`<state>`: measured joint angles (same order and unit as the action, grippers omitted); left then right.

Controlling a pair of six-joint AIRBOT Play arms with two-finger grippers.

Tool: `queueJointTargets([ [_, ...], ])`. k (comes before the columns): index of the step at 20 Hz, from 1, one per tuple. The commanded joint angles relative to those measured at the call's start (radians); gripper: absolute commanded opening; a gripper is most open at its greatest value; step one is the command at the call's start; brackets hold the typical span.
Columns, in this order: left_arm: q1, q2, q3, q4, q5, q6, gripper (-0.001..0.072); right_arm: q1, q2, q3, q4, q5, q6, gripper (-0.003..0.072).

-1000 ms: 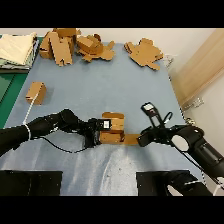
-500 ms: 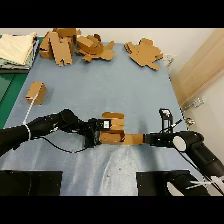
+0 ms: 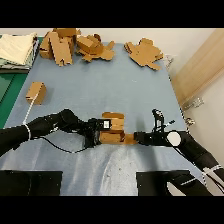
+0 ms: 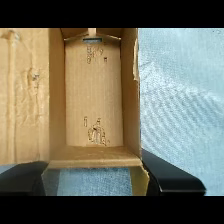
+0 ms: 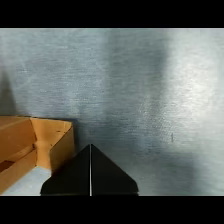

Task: Fold the box.

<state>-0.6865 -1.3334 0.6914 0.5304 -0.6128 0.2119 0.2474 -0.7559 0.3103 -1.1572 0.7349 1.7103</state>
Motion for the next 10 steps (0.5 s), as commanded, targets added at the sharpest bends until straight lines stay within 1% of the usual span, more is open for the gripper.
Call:
queueJointTargets([
  [1,0.0,0.0,0.0,0.0,0.0,0.0,0.029,0.0,0.003,0.0,0.1,-0.011,-0.054,0.0003],
  [7,0.0,0.0,0.0,0.0,0.0,0.0,0.029,0.0,0.003,0.006,0.312,-0.01,-0.193,0.0003],
  [10,0.0,0.0,0.0,0.0,0.0,0.0,0.029,0.0,0.02,0.029,0.346,-0.005,-0.222,0.0004],
])
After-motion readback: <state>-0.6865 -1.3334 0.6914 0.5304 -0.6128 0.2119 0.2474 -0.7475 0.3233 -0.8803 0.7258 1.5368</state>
